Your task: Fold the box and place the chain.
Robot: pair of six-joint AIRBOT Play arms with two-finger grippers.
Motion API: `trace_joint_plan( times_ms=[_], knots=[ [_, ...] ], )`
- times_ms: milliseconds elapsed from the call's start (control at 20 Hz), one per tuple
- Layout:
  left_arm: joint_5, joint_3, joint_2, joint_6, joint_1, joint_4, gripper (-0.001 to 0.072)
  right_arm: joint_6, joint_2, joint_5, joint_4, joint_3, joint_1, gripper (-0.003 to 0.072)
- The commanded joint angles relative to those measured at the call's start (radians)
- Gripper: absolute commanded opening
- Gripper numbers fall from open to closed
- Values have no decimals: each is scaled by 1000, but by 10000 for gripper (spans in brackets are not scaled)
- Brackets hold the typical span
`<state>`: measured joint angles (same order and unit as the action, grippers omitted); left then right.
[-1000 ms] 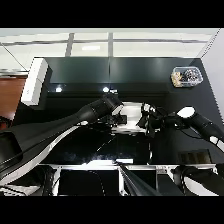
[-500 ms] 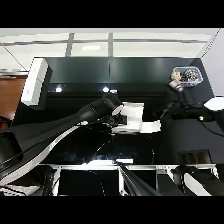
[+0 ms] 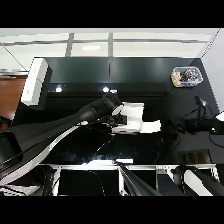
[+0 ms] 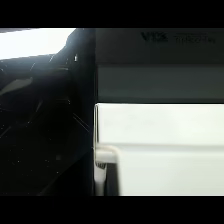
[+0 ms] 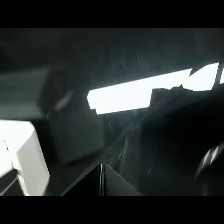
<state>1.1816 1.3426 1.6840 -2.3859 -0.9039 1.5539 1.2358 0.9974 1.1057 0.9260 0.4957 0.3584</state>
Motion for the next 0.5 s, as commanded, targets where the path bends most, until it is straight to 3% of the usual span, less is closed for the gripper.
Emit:
trace_joint_plan(
  times_ms=[0,350,400,450],
  knots=[
    [1,1,0,0,0,1,26,14,69,9,-75,-55,-72,13],
    [2,1,0,0,1,1,26,-219,190,-36,-406,-36,-236,16],
    [2,1,0,0,0,1,26,-223,190,-20,-400,-17,-236,67],
    [2,1,0,0,1,1,26,-223,190,-4,-396,0,-236,255]
  ],
)
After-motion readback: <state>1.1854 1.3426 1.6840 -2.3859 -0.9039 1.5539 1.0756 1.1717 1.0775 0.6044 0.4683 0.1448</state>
